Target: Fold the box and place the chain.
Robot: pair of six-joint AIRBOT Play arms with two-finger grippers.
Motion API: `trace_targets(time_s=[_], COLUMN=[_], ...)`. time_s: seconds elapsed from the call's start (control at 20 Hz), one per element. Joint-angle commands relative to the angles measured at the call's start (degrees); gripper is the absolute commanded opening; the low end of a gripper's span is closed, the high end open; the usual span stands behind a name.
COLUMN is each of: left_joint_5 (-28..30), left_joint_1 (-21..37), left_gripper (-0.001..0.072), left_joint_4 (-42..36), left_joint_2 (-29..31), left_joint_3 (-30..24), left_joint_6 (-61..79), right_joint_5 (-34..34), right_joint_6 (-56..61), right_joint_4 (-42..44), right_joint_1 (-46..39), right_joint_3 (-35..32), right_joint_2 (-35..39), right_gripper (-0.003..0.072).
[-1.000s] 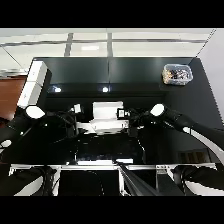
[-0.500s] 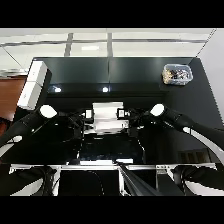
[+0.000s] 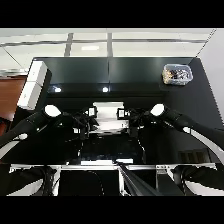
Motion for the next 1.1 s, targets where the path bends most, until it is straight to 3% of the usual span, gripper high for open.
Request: trace_targets(time_s=[0.0, 0.05, 0.1, 0.15, 0.2, 0.25, 0.3, 0.35, 0.4, 0.45, 0.65, 0.8, 0.9, 1.05], left_joint_5=[0.11, 0.09, 0.09, 0.17, 0.07, -0.44, -1.07, -1.49, -1.97, -3.85, -10.16, -11.63, -15.63, -22.45], left_joint_1=[-0.26, -0.26, -0.26, -0.26, -0.26, -0.24, -0.28, -0.26, -0.15, 0.26, 5.81, 14.80, 22.97, 34.38], left_gripper=[0.0106, 0.0030, 0.0057, 0.0301, 0.0393, 0.0142, 0.0054, 0.0308, 0.0195, 0.0028, 0.0027, 0.0027, 0.0028, 0.0027], left_joint_4=[-1.03, -0.87, -0.90, -0.98, -0.90, 0.11, 1.20, 0.90, 2.03, 6.43, 26.14, 33.75, 31.15, 16.96], left_joint_2=[-0.61, -0.61, -0.61, -0.61, -0.61, -0.57, -0.57, -0.55, -0.33, 0.37, 6.54, 10.36, 9.60, 6.49], left_joint_3=[0.07, 0.07, 0.07, 0.07, 0.07, 0.24, 0.55, 0.66, 1.07, 2.32, 6.99, 6.60, 4.98, -0.02], left_joint_6=[0.28, 0.31, 0.31, 0.28, 0.09, -0.17, -0.24, -0.92, -3.72, -7.65, -39.39, -62.20, -74.62, -76.15], right_joint_5=[-0.02, -0.02, -0.02, -0.02, -0.02, -0.04, -0.04, -0.04, -0.07, -0.04, -0.07, -0.07, -0.04, -0.04], right_joint_6=[0.09, 0.09, 0.09, 0.09, 0.09, 0.09, 0.09, 0.09, 0.09, 0.09, 0.11, 0.09, 0.09, 0.09], right_joint_4=[0.07, 0.07, 0.07, 0.07, 0.07, 0.07, 0.07, 0.07, 0.07, 0.07, 0.07, 0.07, 0.07, 0.07], right_joint_1=[0.02, 0.02, 0.02, 0.02, 0.02, 0.02, 0.02, 0.02, 0.02, 0.02, 0.02, 0.02, 0.02, 0.02], right_joint_3=[0.02, 0.02, 0.02, 0.02, 0.02, 0.02, 0.02, 0.02, 0.02, 0.02, 0.02, 0.02, 0.02, 0.02], right_joint_2=[-0.04, -0.04, -0.04, -0.04, -0.04, -0.04, -0.04, -0.04, -0.04, -0.04, -0.04, -0.04, -0.04, -0.04], right_gripper=[0.0313, 0.0313, 0.0313, 0.0313, 0.0313, 0.0313, 0.0313, 0.0313, 0.0313, 0.0313, 0.0313, 0.0313, 0.0313, 0.0313])
